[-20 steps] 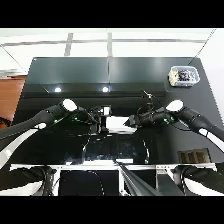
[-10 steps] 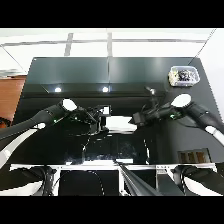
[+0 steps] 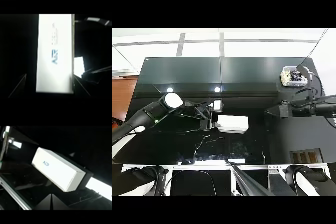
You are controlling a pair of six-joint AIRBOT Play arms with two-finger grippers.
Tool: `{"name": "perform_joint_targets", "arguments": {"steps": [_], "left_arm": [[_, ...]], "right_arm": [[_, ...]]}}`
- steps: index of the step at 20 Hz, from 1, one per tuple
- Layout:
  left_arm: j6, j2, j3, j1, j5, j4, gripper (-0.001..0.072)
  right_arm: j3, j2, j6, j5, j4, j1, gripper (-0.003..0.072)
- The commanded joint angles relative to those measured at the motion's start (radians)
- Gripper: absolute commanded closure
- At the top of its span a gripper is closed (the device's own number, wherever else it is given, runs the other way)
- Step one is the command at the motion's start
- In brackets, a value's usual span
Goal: Fold the box and place the chain.
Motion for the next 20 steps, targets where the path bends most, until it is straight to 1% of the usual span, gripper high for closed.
{"name": "perform_joint_targets", "arguments": {"steps": [1, 4, 7, 10, 13, 20], "left_arm": [[-0.129, -0.047, 0.107, -0.065, -0.012, 0.016, -0.0001], [-0.223, -0.179, 0.212, -0.105, -0.019, 0.016, -0.0001], [-0.262, -0.251, 0.261, -0.106, -0.036, 0.016, -0.0001], [-0.265, -0.283, 0.281, -0.116, -0.137, 0.031, 0.0], [-0.321, -0.295, 0.284, -0.126, -0.146, 0.088, 0.0], [-0.349, -0.295, 0.325, -0.13, -0.181, 0.105, -0.0001]], "right_arm": [[0.003, 0.038, 0.003, -0.035, -0.025, -0.033, 0.067], [0.003, 0.038, 0.003, -0.063, -0.026, -0.033, 0.0669], [0.003, 0.038, 0.002, -0.056, -0.029, -0.033, 0.067], [0.003, 0.038, 0.002, -0.061, -0.031, -0.033, 0.0669], [0.003, 0.038, 0.0, -0.064, -0.031, -0.033, 0.0669], [0.003, 0.038, -0.001, -0.064, -0.057, -0.033, 0.0669]]}}
